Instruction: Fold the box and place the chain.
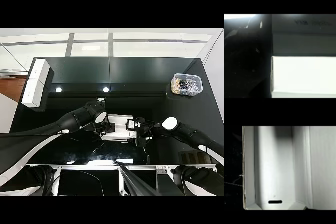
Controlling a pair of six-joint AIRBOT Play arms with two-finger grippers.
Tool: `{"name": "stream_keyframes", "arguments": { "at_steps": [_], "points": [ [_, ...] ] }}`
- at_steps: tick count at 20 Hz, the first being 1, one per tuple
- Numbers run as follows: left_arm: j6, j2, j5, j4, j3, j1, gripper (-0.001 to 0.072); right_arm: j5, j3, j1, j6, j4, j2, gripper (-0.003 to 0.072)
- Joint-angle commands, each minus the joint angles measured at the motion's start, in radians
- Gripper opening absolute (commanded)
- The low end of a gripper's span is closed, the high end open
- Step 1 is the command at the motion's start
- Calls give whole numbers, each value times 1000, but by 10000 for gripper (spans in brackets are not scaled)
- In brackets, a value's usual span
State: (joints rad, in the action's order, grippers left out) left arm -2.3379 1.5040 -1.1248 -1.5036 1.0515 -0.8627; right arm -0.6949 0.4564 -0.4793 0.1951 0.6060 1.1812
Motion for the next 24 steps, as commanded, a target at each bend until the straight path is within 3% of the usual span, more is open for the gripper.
{"name": "stream_keyframes", "arguments": {
  "at_steps": [1, 12, 14, 15, 22, 23, 24],
  "points": [
    [0, 2, 16, 2, 0, -3, 33, 0, 0, -1, 0, 0, 0, 473],
    [0, 1, -2, 1, 9, -3, 48, 0, 0, -1, 0, 0, 0, 474],
    [0, 1, -4, 1, 9, -3, 316, 0, -1, -1, 0, 0, 0, 473],
    [0, 1, -9, 1, 9, -3, 344, 0, 0, -1, 0, 0, 0, 474],
    [0, 1, -12, 2, 9, -3, 330, 0, 0, -1, 0, 0, 0, 474],
    [0, 1, -11, 2, 9, -3, 295, 0, -1, -1, 0, 0, 0, 473],
    [0, 1, -10, 2, 9, -3, 131, 0, 0, -1, 0, 0, 0, 473]
  ]
}}
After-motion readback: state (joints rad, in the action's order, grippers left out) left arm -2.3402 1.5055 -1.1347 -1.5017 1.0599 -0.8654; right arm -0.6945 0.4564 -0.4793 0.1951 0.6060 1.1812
